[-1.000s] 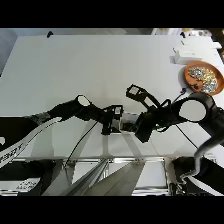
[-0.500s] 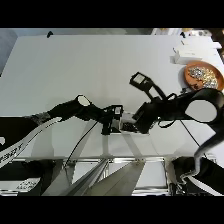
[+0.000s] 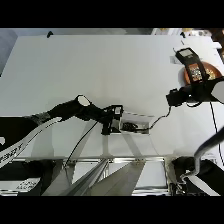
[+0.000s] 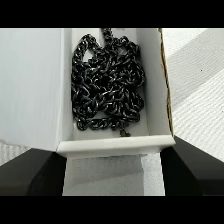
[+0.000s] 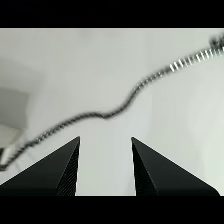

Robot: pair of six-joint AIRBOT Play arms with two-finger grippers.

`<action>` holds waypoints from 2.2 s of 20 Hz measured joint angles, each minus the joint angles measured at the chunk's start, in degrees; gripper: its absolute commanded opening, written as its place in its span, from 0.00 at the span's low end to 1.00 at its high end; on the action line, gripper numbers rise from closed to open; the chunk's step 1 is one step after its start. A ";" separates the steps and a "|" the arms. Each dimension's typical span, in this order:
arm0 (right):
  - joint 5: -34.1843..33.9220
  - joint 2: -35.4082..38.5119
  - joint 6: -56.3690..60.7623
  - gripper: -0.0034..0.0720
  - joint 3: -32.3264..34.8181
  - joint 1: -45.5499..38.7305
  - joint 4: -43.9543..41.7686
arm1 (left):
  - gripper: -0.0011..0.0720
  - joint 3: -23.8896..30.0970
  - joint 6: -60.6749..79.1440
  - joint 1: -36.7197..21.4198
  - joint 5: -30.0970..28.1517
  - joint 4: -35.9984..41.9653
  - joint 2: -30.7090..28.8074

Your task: Fold the box and place the chain.

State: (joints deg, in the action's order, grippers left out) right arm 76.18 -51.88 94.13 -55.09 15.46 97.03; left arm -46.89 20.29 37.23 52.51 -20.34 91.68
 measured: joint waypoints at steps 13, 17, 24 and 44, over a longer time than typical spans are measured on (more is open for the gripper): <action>-12.11 -10.58 1.95 0.43 13.68 -8.66 -5.99 | 0.30 0.00 0.00 0.00 0.00 0.02 0.02; -14.99 -13.90 2.56 0.43 14.03 -8.74 -6.69 | 0.30 0.00 0.00 0.00 0.00 0.02 0.00; -16.13 -18.21 3.41 0.43 14.14 -8.76 -7.10 | 0.30 0.00 0.02 0.00 0.00 0.02 0.02; -11.98 -10.73 -1.05 0.06 14.21 -8.57 -7.06 | 0.30 0.00 0.00 0.00 0.00 0.02 0.00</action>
State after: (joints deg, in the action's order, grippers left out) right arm 64.20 -62.61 93.08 -40.88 6.90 89.97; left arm -46.89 20.29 37.23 52.51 -20.32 91.68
